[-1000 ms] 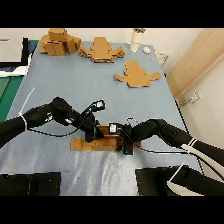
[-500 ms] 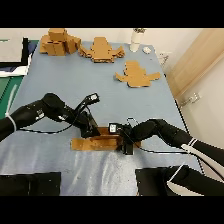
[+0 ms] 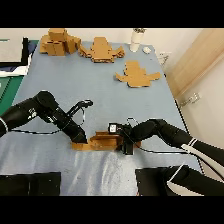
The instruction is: Fold the box.
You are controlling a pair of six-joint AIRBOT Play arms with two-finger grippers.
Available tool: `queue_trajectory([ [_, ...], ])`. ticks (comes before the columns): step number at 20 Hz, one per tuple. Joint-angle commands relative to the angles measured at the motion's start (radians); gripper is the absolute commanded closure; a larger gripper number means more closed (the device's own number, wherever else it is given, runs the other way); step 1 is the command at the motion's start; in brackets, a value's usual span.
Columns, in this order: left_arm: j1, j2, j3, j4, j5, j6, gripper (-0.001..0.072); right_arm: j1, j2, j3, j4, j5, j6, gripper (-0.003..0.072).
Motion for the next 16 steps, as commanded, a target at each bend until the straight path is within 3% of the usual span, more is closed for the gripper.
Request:
queue_trajectory([
  [1, 0.002, 0.000, -0.017, -0.201, -0.026, -0.088, 0.0698, 0.000, 0.000, 0.001, 0.001, -0.003, 0.000, 0.0173],
  [6, 0.002, -0.039, -0.021, -0.426, 0.179, -0.087, 0.0699, 0.000, 0.000, 0.001, 0.001, -0.003, 0.000, 0.0173],
  [10, 0.002, -0.055, -0.021, -0.417, 0.369, -0.107, 0.0699, 0.000, 0.000, 0.001, 0.001, -0.003, 0.000, 0.0174],
  [16, -0.038, -0.157, -0.021, -0.309, 0.417, -0.159, 0.0700, 0.000, 0.000, 0.001, 0.001, -0.003, 0.000, 0.0174],
])
